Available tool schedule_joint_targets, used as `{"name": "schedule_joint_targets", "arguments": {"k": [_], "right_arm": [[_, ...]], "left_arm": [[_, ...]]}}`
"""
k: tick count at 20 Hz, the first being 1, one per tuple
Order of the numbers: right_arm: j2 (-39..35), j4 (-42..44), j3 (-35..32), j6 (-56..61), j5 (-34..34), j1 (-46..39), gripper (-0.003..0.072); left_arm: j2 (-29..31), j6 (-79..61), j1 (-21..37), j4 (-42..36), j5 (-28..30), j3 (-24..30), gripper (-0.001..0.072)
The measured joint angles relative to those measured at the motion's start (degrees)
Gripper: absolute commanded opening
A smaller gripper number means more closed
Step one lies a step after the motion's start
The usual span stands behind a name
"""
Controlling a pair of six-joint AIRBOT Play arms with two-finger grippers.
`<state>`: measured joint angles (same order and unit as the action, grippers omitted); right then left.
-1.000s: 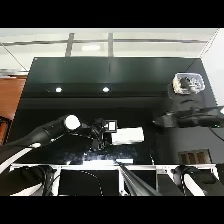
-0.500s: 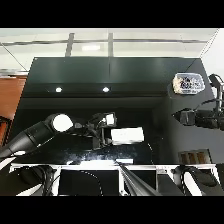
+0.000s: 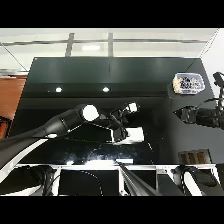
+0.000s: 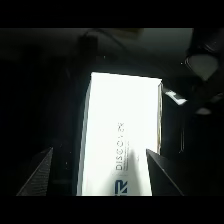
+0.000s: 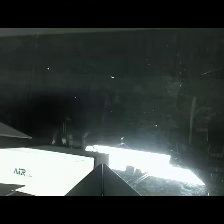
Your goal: Fold the box and place the chain.
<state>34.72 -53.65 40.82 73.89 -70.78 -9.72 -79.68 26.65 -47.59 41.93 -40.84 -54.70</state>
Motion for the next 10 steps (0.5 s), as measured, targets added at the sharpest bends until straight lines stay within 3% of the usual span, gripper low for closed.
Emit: {"name": "schedule_joint_targets", "arguments": {"k": [10], "right_arm": [[0.0,-0.2,0.0,0.1,0.4,0.0,0.0004]], "left_arm": [[-2.6,2.3,-3.0,5.0,-5.2,-1.5,0.0717]]}}
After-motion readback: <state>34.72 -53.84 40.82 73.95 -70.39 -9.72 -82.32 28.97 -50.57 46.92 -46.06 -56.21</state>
